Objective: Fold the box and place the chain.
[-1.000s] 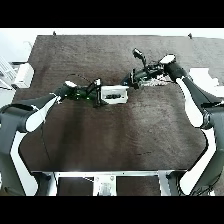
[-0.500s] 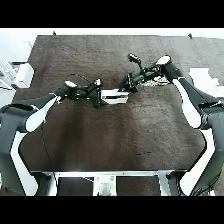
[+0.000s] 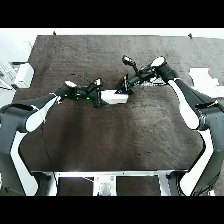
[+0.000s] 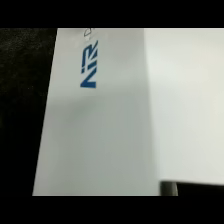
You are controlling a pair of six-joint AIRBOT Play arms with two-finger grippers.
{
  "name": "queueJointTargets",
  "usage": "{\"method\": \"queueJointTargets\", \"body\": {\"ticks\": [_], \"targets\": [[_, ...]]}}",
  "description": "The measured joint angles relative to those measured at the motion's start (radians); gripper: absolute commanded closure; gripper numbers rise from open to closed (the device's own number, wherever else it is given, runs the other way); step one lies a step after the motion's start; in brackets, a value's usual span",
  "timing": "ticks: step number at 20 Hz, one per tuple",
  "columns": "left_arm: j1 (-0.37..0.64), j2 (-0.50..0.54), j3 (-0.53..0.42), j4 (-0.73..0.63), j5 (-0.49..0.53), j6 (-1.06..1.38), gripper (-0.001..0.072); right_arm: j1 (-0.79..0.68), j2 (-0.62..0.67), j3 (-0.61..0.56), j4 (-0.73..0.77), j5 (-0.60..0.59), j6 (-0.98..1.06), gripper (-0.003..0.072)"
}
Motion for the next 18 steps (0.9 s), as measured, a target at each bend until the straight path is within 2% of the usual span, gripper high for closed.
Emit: {"method": "queueJointTargets", "body": {"ticks": [2, 3, 4, 6, 8, 9, 18], "targets": [[0.000, 0.000, 0.000, 0.000, 0.000, 0.000, 0.0239, 0.001, -0.001, -0.008, -0.011, -0.010, -0.001, 0.0288], [0.000, 0.000, 0.000, 0.000, 0.000, 0.000, 0.0240, 0.001, -0.002, -0.011, -0.014, -0.017, -0.001, 0.0227], [0.000, 0.000, 0.000, 0.000, 0.000, 0.000, 0.0240, 0.002, -0.003, -0.013, -0.018, -0.026, -0.002, 0.0225], [0.000, 0.000, 0.000, 0.000, 0.000, 0.000, 0.0240, 0.003, -0.005, -0.015, -0.021, -0.034, -0.002, 0.0165], [0.000, 0.000, 0.000, 0.000, 0.000, 0.000, 0.0239, 0.003, -0.006, -0.016, -0.024, -0.038, -0.002, 0.0161], [0.000, 0.000, 0.000, 0.000, 0.000, 0.000, 0.0239, 0.003, -0.006, -0.016, -0.024, -0.039, -0.003, 0.0130], [0.000, 0.000, 0.000, 0.000, 0.000, 0.000, 0.0240, 0.003, -0.001, -0.017, -0.023, -0.014, -0.024, 0.0131]]}}
